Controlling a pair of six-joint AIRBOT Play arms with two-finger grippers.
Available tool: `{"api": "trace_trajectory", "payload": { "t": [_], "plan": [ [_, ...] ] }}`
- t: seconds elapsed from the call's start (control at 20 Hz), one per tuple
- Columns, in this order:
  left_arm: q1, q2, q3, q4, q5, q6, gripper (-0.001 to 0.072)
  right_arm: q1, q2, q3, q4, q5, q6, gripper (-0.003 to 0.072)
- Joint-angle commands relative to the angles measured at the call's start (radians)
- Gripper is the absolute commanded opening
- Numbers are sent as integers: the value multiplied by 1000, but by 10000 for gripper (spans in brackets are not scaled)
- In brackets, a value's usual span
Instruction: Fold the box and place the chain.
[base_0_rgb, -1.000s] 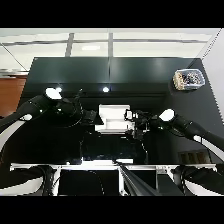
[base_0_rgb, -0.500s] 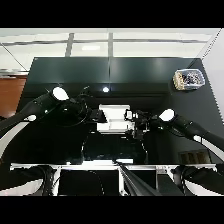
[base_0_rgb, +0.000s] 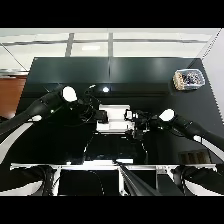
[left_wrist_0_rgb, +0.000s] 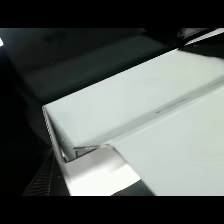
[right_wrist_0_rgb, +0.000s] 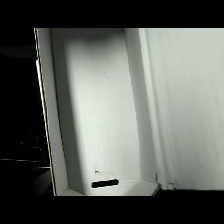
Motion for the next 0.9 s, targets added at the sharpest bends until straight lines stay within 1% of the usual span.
{"api": "trace_trajectory", "payload": {
  "t": [0.0, 0.1, 0.3, 0.5, 0.6, 0.7, 0.85],
  "plan": [
    [-36, 1, 6, 102, 5, -111, 621, 0, -1, 0, 0, 0, 0, 424],
    [-58, 0, 6, 151, 26, -151, 621, 0, -1, 0, 0, 0, 0, 424],
    [-74, -9, 6, 165, 52, -175, 621, 1, -1, 0, 0, 0, 0, 424],
    [-76, -15, 6, 204, 45, -212, 621, 0, -1, 0, 0, 0, 0, 424],
    [-86, -15, 6, 248, 44, -257, 621, 0, -1, 0, 0, 0, 0, 424],
    [-109, -15, 7, 300, 40, -317, 621, 0, -1, 0, 0, 0, 0, 424],
    [-164, -15, 8, 308, 41, -357, 621, 0, -1, 0, 0, 0, 0, 424]
  ]
}}
